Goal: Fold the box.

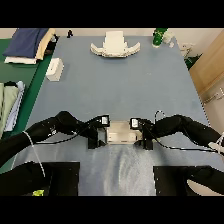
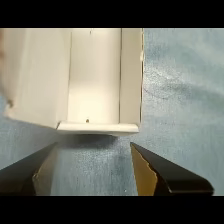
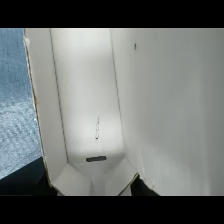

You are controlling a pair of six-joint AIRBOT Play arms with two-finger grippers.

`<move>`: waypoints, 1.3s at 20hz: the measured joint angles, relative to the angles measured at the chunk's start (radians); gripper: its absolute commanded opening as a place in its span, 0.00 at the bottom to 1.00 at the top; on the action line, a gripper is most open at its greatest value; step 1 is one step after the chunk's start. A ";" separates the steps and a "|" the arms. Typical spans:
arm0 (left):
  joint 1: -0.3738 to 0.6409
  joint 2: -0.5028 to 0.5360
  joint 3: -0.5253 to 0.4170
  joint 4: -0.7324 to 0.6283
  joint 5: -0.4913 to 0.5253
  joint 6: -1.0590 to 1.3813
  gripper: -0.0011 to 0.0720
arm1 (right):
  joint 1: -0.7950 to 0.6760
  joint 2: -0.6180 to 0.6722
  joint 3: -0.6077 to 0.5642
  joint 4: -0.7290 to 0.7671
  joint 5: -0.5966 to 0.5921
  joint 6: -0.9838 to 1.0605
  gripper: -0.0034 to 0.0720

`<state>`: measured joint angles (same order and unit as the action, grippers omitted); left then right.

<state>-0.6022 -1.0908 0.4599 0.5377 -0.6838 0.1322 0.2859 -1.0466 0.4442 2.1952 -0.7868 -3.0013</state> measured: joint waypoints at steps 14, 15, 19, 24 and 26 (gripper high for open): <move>-0.075 0.003 -0.020 -0.109 0.121 0.123 0.98 | 0.000 0.000 0.000 0.000 0.000 0.000 0.68; -0.076 -0.002 -0.021 -0.110 0.117 0.124 0.98 | 0.000 0.000 0.000 0.000 0.000 0.000 0.68; -0.085 -0.037 -0.018 -0.115 0.098 0.126 0.98 | 0.000 0.000 0.000 0.000 0.000 0.000 0.68; -0.094 -0.053 -0.017 -0.119 0.111 0.119 0.97 | 0.000 0.000 0.000 0.000 0.000 0.000 0.68; -0.096 -0.055 -0.017 -0.119 0.114 0.119 0.88 | 0.000 0.000 0.000 0.000 0.000 0.000 0.68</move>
